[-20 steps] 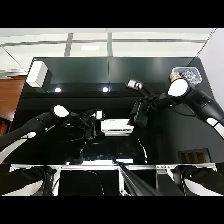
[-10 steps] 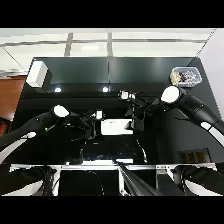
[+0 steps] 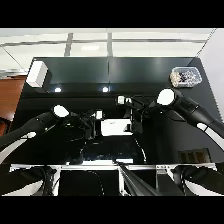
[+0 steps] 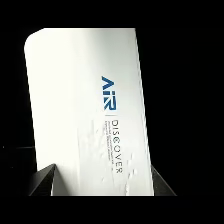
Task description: Fold the box and place the chain.
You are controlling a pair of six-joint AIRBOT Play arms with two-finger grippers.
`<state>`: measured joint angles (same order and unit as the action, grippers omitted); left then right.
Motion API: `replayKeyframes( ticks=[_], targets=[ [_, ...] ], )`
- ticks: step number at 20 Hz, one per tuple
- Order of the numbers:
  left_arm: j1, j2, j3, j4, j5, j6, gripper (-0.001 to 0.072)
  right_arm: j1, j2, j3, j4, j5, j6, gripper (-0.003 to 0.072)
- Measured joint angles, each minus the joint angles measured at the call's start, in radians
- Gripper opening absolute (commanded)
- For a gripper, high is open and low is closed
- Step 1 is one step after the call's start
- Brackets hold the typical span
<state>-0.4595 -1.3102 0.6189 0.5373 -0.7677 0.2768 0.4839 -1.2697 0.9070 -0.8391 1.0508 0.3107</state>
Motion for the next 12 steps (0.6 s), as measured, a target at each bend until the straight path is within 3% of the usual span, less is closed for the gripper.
replayKeyframes(
  ticks=[5, 6, 8, 9, 11, 12],
  targets=[
    [0.000, 0.000, 0.000, 0.000, 0.000, 0.000, 0.0334, 0.018, -0.016, 0.000, -0.014, -0.035, -0.001, 0.0680],
    [0.000, 0.000, 0.000, 0.000, 0.000, 0.000, 0.0334, 0.019, -0.015, 0.000, -0.022, -0.038, -0.001, 0.0592],
    [0.000, 0.000, 0.000, 0.000, 0.000, -0.002, 0.0334, 0.020, -0.007, 0.000, -0.034, -0.042, -0.001, 0.0560],
    [0.000, 0.000, 0.000, 0.000, 0.000, -0.002, 0.0334, 0.020, 0.000, 0.000, -0.040, -0.043, -0.002, 0.0436],
    [0.000, 0.000, 0.001, 0.000, 0.002, -0.003, 0.0334, 0.021, 0.014, 0.000, -0.045, -0.043, -0.002, 0.0392],
    [0.000, 0.000, 0.001, 0.000, 0.002, -0.002, 0.0334, 0.021, 0.022, 0.000, -0.048, -0.045, -0.002, 0.0222]
  ],
)
